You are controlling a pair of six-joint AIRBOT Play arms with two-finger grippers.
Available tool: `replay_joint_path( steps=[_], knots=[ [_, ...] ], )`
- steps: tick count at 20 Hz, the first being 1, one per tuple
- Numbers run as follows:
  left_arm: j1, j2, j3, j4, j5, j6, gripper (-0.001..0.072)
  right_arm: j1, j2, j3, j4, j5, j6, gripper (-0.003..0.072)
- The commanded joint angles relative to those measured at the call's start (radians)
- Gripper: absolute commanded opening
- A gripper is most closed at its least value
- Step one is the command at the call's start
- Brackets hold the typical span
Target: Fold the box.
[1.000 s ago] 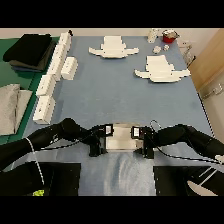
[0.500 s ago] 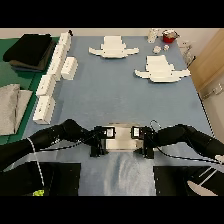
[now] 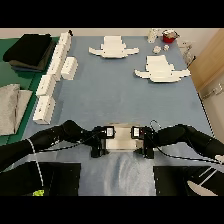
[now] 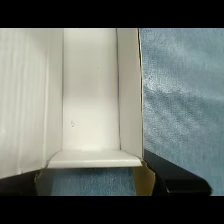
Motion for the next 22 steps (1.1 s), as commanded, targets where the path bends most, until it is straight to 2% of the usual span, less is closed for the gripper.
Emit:
replay_joint_path(
  steps=[1, 6, 7, 8, 22],
  knots=[
    [-0.001, -0.001, -0.003, -0.011, 0.013, -0.006, 0.0666, 0.0, 0.0, 0.0, 0.0, 0.0, 0.0, 0.0512],
    [-0.001, -0.001, -0.003, -0.011, 0.013, -0.003, 0.0663, 0.0, 0.0, 0.0, 0.0, 0.0, 0.0, 0.0512],
    [-0.001, -0.001, -0.003, -0.011, 0.011, -0.001, 0.0543, 0.0, 0.0, 0.0, 0.0, 0.0, 0.0, 0.0512],
    [-0.001, -0.001, -0.003, -0.011, 0.005, 0.016, 0.0456, 0.0, 0.0, 0.0, 0.0, 0.0, 0.0, 0.0512],
    [-0.001, -0.001, -0.003, -0.011, 0.002, 0.019, 0.0458, 0.0, 0.0, 0.0, 0.0, 0.0, 0.0, 0.0512]
  ],
)
